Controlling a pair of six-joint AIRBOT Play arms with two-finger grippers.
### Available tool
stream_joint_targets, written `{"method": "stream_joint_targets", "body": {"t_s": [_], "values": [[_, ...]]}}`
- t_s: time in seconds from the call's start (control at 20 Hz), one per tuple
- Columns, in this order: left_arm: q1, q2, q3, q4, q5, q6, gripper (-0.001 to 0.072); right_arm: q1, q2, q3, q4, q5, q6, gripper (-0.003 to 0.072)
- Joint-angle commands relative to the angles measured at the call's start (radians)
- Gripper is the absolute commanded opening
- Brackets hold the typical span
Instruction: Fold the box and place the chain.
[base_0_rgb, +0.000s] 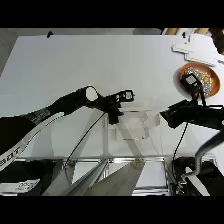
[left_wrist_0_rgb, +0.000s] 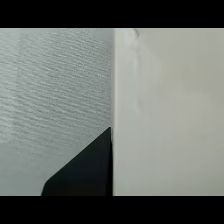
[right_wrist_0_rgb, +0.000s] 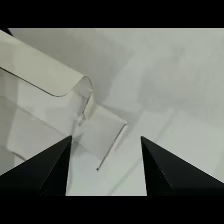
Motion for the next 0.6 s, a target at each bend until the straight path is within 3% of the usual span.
{"method": "stream_joint_targets", "body": {"t_s": [0.0, 0.55], "values": [[0.000, -0.003, 0.001, -0.018, 0.012, 0.019, 0.0000, 0.001, 0.001, 0.000, 0.000, 0.001, -0.005, 0.0476], [0.000, -0.006, 0.001, -0.040, 0.016, 0.108, 0.0000, 0.001, 0.001, 0.000, 0.000, 0.002, -0.005, 0.0476]]}}
